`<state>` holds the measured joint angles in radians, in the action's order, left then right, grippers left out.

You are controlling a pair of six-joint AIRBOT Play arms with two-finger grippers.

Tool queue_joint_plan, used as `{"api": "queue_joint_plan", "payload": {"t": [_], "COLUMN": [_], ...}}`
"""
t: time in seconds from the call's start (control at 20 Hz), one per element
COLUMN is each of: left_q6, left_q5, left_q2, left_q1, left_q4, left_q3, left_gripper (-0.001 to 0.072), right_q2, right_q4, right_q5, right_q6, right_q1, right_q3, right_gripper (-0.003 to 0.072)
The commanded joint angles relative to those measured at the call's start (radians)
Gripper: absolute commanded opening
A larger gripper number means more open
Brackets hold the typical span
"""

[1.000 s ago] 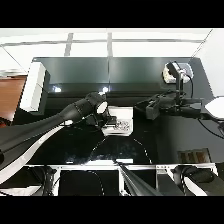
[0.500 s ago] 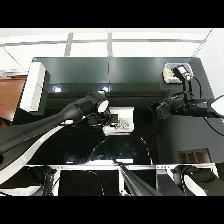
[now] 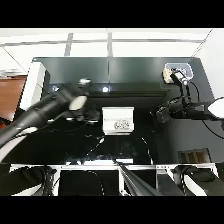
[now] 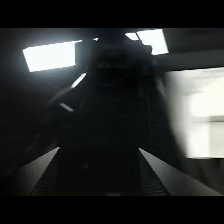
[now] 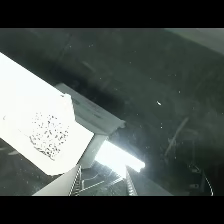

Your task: Fold the box and place the chain.

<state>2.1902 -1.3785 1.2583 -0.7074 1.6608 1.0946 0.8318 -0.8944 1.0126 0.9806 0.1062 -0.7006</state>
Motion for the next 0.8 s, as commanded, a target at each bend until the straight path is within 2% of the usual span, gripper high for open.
{"api": "queue_joint_plan", "payload": {"t": [0.0, 0.1, 0.2, 0.3, 0.35, 0.4, 0.5, 0.6, 0.75], "left_q6": [-0.185, -0.541, -1.023, -1.452, -1.634, -1.788, -2.030, -2.192, -2.245], "left_q5": [0.134, 0.294, 0.354, 0.356, 0.364, 0.386, 0.468, 0.496, 0.533], "left_q2": [-0.159, -0.175, -0.159, -0.124, -0.104, -0.087, -0.063, -0.022, 0.077], "left_q1": [0.203, 0.315, 0.344, 0.327, 0.309, 0.286, 0.231, 0.209, 0.251], "left_q4": [-0.140, -0.445, -0.675, -0.753, -0.761, -0.761, -0.759, -0.810, -0.966], "left_q3": [-0.212, -0.318, -0.392, -0.421, -0.421, -0.421, -0.421, -0.405, -0.385], "left_gripper": [0.0560, 0.0561, 0.0561, 0.0566, 0.0695, 0.0720, 0.0720, 0.0719, 0.0719], "right_q2": [0.000, 0.000, 0.000, 0.000, 0.000, 0.000, 0.000, 0.000, 0.000], "right_q4": [-0.005, -0.005, -0.005, -0.005, -0.005, -0.004, -0.004, -0.003, 0.000], "right_q5": [0.000, -0.004, -0.008, -0.014, -0.016, -0.019, -0.027, -0.030, -0.030], "right_q6": [0.000, 0.000, 0.000, 0.000, 0.000, 0.001, 0.001, 0.011, 0.019], "right_q1": [0.000, 0.000, 0.000, 0.000, 0.000, 0.000, 0.000, 0.000, 0.000], "right_q3": [0.010, 0.010, 0.010, 0.010, 0.010, 0.010, 0.010, 0.010, 0.010], "right_gripper": [0.0323, 0.0323, 0.0322, 0.0323, 0.0322, 0.0322, 0.0322, 0.0322, 0.0322]}}
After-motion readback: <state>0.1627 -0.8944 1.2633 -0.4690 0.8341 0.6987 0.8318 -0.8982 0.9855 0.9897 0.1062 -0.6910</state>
